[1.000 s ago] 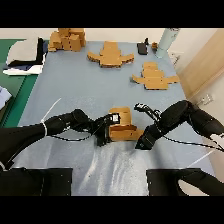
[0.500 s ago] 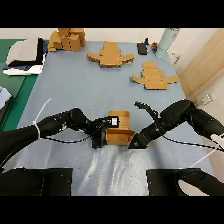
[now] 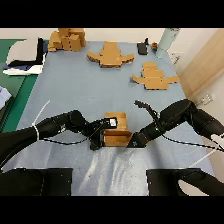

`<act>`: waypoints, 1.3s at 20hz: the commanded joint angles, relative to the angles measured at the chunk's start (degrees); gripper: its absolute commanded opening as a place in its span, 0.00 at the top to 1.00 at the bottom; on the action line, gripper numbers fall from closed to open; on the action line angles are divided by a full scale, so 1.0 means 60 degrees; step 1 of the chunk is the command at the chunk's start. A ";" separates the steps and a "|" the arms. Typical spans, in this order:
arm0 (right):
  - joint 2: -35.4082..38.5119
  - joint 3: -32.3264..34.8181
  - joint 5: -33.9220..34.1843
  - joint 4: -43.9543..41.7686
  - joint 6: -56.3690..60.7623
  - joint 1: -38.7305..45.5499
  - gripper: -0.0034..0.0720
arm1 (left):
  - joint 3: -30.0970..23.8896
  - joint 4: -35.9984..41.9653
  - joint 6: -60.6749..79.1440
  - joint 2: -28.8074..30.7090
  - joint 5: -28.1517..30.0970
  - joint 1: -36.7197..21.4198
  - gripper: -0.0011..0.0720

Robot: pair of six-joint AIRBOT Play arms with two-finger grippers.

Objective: Fold the box.

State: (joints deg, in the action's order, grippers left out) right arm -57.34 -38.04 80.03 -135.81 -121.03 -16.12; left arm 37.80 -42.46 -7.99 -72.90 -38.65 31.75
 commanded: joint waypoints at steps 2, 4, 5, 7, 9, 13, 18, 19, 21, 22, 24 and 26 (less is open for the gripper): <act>0.0007 -0.0004 -0.0011 -0.0051 0.0004 -0.0007 0.00 | -0.0022 0.0412 0.0514 -0.0157 0.0127 0.0011 0.40; 0.0007 -0.0004 -0.0011 -0.0051 0.0004 -0.0007 0.00 | -0.0022 0.0648 0.0896 -0.0157 0.0127 0.0015 0.40; 0.0007 -0.0004 -0.0026 -0.0051 0.0004 -0.0007 0.00 | -0.0022 0.0652 0.1027 -0.0157 0.0131 0.0029 0.40; 0.0004 -0.0004 -0.0149 -0.0055 0.0004 -0.0007 0.00 | -0.0022 0.0656 0.1013 -0.0157 0.0280 0.0120 0.40; 0.0004 -0.0004 -0.0313 -0.0055 0.0004 -0.0007 0.00 | -0.0022 0.0652 0.1009 -0.0160 0.0729 0.0306 0.40; 0.0004 -0.0004 -0.0386 -0.0047 0.0004 -0.0007 0.00 | -0.0022 0.0656 0.0962 -0.0186 0.1355 0.0546 0.40; 0.0004 -0.0004 -0.0433 -0.0047 0.0004 -0.0007 0.00 | -0.0022 0.0648 0.0903 -0.0459 0.1195 0.0546 0.40; 0.0004 -0.0004 -0.0433 -0.0047 0.0022 -0.0007 0.00 | -0.0022 0.0645 0.0903 -0.0459 0.1162 0.0546 0.40; 0.0004 -0.0004 -0.0433 -0.0051 0.0197 -0.0007 0.00 | -0.0022 0.0645 0.0892 -0.0459 0.1158 0.0546 0.40; 0.0004 -0.0004 -0.0452 -0.0055 0.0543 -0.0007 0.00 | -0.0022 0.0645 0.0834 -0.0455 0.1122 0.0546 0.40; 0.0004 -0.0004 -0.0612 -0.0055 0.1388 -0.0007 0.00 | -0.0022 0.0565 0.0670 -0.0455 0.1086 0.0546 0.40; -0.0004 0.0011 -0.0750 -0.0047 0.2146 -0.0007 0.00 | -0.0022 0.0317 0.0535 -0.0455 0.1067 0.0543 0.40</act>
State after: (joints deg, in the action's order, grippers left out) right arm -57.34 -38.04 76.79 -136.11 -114.63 -16.12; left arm 37.80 -38.96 -3.55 -75.59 -31.83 35.03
